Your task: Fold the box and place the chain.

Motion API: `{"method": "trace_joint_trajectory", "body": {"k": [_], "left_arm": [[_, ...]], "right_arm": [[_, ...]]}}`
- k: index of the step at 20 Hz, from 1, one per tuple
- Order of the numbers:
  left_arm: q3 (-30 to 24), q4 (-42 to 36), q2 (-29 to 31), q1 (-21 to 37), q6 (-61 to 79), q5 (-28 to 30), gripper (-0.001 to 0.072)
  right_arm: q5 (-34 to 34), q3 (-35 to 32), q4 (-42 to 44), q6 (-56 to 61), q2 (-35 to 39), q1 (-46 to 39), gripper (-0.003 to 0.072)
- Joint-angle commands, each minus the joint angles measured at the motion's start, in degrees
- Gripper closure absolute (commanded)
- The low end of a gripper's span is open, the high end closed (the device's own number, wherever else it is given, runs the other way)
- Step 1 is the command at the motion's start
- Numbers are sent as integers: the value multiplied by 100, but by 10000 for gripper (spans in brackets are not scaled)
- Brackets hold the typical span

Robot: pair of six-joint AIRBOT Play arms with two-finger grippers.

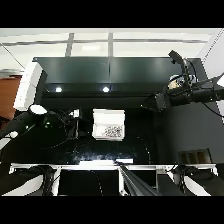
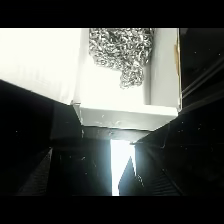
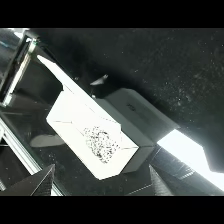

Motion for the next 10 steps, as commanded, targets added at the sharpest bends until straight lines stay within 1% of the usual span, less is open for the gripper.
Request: {"method": "trace_joint_trajectory", "body": {"k": [1,3,4,7,8,10], "left_arm": [[0,-269,-17,-2,74,68,-1],[0,-579,-17,-9,94,24,-3],[0,-516,-17,-52,203,11,-6],[-7,348,-17,-157,94,9,-10],[-7,407,-17,-155,24,11,-10],[-4,240,-17,-197,-96,-48,-9]], "right_arm": [[-28,0,2,96,4,0,3],[-28,0,0,109,4,0,2],[-28,0,0,109,2,0,3],[-28,0,0,109,4,0,2],[-28,0,0,109,4,0,3],[-28,0,-2,109,4,0,2]]}}
